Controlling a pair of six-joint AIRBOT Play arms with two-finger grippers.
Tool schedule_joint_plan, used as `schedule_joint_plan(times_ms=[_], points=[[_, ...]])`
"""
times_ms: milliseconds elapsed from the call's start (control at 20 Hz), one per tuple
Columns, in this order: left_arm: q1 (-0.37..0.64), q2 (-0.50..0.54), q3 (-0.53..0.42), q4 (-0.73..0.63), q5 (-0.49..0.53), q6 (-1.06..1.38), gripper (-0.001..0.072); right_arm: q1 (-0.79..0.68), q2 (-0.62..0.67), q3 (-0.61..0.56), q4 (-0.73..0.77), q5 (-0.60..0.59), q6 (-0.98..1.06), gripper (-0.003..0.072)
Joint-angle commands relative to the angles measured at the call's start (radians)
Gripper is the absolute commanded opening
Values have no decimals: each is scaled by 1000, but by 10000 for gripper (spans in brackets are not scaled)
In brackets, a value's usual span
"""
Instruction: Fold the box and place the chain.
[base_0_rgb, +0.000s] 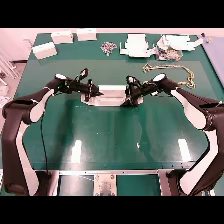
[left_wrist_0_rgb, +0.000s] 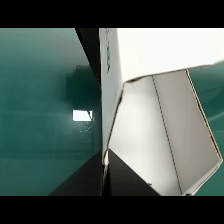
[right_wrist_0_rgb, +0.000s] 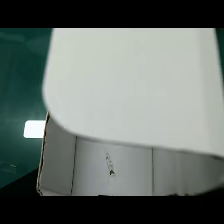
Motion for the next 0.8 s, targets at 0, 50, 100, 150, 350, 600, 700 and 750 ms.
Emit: schedule_joint_plan(times_ms=[0, 50, 100, 150, 350, 600, 700, 750], points=[[0, 1, 1, 0, 0, 0, 19, 0, -2, 0, 0, 0, -2, 617], [0, 1, 1, 0, 0, 0, 19, 0, -2, 0, 0, 0, -2, 617], [0, 1, 1, 0, 0, 0, 19, 0, -2, 0, 0, 0, -2, 615], [0, 1, 1, 0, 0, 0, 19, 0, -3, 0, 0, 0, -2, 573], [0, 1, 1, 0, 0, 0, 19, 0, -5, 0, 0, 0, -5, 568], [0, 1, 1, 0, 0, 0, 19, 0, -10, 0, -14, -19, -36, 568], [0, 1, 1, 0, 0, 0, 19, 0, -10, 0, -14, -29, -55, 568], [0, 1, 1, 0, 0, 0, 19, 0, -10, 0, -14, -29, -55, 568]])
